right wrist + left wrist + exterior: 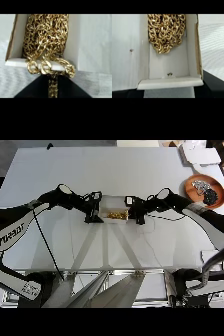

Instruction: Fold the box and place the chain.

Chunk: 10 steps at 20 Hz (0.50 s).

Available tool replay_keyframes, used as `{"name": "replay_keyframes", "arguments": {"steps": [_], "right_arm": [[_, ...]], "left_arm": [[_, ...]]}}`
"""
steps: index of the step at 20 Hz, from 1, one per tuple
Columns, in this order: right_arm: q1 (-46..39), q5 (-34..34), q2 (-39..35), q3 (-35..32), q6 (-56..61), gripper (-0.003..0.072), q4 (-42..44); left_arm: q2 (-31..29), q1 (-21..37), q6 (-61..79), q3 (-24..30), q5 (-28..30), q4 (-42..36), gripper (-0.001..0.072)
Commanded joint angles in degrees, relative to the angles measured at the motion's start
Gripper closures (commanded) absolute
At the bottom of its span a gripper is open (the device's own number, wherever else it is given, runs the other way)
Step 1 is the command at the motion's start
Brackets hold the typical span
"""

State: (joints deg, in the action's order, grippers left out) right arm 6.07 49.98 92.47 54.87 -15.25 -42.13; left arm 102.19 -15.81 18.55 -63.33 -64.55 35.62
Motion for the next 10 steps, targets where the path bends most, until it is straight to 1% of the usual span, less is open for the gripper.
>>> {"name": "replay_keyframes", "arguments": {"steps": [1,3,7,10], "right_arm": [[0.17,-0.13,0.28,-0.02,0.31,0.0664,-2.36],[0.17,0.11,0.15,-0.02,0.68,0.0669,-6.05],[0.15,-0.85,-3.17,-0.02,10.4,0.0671,-12.22],[0.17,-1.05,-7.17,-0.02,14.69,0.0671,-13.53]], "left_arm": [[0.0,0.0,0.0,-0.02,0.02,0.0,0.0435],[0.0,0.0,0.0,-0.02,0.02,0.0,0.0435],[0.0,0.0,0.0,-0.02,0.02,0.0,0.0435],[0.0,0.0,0.0,-0.02,0.02,0.0,0.0435]]}}
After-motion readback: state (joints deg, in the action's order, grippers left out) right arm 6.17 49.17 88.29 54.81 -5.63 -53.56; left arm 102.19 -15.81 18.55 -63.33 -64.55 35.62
